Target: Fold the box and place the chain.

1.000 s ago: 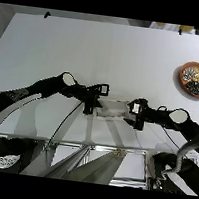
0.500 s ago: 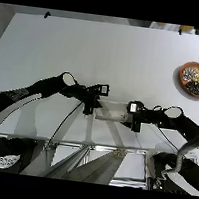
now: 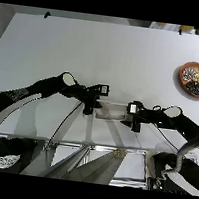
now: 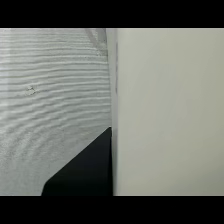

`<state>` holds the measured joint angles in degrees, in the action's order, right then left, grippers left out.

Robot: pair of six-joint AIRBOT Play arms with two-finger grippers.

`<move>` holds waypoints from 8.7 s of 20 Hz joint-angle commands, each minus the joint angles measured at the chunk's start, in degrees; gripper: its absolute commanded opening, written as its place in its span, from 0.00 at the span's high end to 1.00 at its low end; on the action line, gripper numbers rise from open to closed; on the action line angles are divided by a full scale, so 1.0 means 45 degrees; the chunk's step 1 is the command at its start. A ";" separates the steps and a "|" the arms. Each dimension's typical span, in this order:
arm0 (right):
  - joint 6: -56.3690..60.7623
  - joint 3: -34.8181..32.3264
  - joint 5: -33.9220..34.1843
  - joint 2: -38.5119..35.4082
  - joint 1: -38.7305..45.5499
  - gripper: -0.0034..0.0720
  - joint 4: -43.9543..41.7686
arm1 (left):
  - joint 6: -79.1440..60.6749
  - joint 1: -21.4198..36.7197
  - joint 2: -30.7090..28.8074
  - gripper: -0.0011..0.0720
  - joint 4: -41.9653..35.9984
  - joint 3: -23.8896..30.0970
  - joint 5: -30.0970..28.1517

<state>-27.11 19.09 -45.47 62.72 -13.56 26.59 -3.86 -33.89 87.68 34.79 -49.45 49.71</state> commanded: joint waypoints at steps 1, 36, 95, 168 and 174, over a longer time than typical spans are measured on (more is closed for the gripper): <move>-0.0097 0.0005 0.0005 0.0019 0.0000 0.41 -0.0107 | 0.0010 -0.0005 0.0005 0.97 -0.0010 0.0005 -0.0039; -0.0087 0.0005 -0.0296 0.0267 0.0000 0.39 -0.0039 | 0.0010 -0.0005 0.0005 0.97 -0.0010 0.0005 -0.0039; -0.0083 0.0005 0.0923 0.0267 0.0000 0.39 0.0112 | 0.3492 0.1797 -0.3400 0.99 0.2293 0.0005 0.3517; -0.0087 0.0005 0.0928 0.0267 0.0000 0.39 0.0112 | -0.0529 -0.0738 -0.2433 0.62 0.2152 0.1865 -0.1146; -0.0087 0.0005 0.0923 0.0267 0.0000 0.39 0.0112 | -0.0525 -0.0743 -0.2385 0.72 0.1763 0.1865 -0.1428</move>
<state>-27.51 19.14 -41.30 63.92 -13.54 27.09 -6.24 -37.15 76.79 44.10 -41.08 43.77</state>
